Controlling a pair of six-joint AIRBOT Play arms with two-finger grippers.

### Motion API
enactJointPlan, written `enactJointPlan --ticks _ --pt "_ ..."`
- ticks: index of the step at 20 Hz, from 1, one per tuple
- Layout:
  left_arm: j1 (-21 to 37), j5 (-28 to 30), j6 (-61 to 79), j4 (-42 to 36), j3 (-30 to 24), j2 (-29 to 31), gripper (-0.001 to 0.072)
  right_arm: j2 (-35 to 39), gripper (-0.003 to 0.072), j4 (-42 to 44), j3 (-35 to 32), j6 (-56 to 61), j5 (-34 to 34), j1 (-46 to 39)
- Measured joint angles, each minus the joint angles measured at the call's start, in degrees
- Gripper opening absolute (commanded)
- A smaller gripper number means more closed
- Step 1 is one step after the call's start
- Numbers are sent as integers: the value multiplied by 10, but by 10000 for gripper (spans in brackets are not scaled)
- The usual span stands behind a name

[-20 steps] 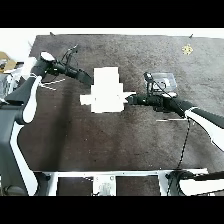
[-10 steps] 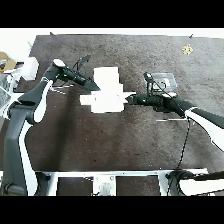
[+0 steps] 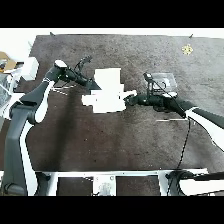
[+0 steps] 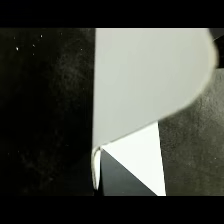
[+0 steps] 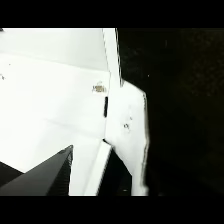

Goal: Fold the box and place the chain.

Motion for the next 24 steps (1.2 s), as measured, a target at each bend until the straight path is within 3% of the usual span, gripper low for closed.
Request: enactJointPlan --ticks 10,24 --pt "0 16 260 -2 0 0 12 75 445 -16 0 -3 57 -109" --pt "0 99 379 0 -55 0 12 80 446 -60 0 -125 76 -76"
